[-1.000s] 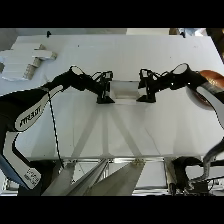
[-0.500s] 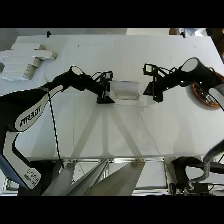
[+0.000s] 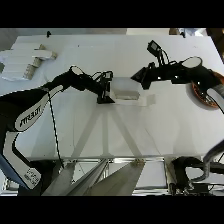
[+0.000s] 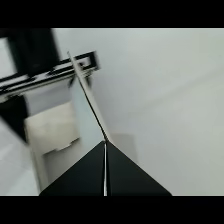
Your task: Fold the box and place the chain.
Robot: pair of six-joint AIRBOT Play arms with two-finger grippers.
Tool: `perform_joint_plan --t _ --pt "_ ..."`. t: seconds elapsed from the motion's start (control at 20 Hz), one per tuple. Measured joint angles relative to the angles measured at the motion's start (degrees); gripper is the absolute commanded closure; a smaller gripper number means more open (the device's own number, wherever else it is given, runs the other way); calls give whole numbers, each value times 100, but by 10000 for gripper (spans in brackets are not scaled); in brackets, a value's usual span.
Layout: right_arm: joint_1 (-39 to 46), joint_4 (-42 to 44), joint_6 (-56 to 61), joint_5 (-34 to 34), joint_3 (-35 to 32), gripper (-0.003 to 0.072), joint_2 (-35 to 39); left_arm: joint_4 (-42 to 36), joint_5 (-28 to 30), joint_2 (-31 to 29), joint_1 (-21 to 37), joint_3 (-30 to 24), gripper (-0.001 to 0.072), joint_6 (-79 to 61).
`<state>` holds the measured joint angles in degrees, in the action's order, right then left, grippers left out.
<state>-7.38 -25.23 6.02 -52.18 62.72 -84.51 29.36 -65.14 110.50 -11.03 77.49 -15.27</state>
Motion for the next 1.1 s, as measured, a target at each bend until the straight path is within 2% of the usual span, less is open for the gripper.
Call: perform_joint_plan --t 0.25,0.65,0.95,1.1 --pt "-120 225 15 776 2 676 -511 -2 -4 0 0 0 355 -4" --pt "-308 280 17 1307 2 676 -872 -7 2 2 0 0 355 -9" --pt "-240 225 15 1222 0 676 -291 0 4 2 0 0 355 -22" --pt "-44 -304 15 957 0 676 216 7 -7 2 -2 0 355 -28"
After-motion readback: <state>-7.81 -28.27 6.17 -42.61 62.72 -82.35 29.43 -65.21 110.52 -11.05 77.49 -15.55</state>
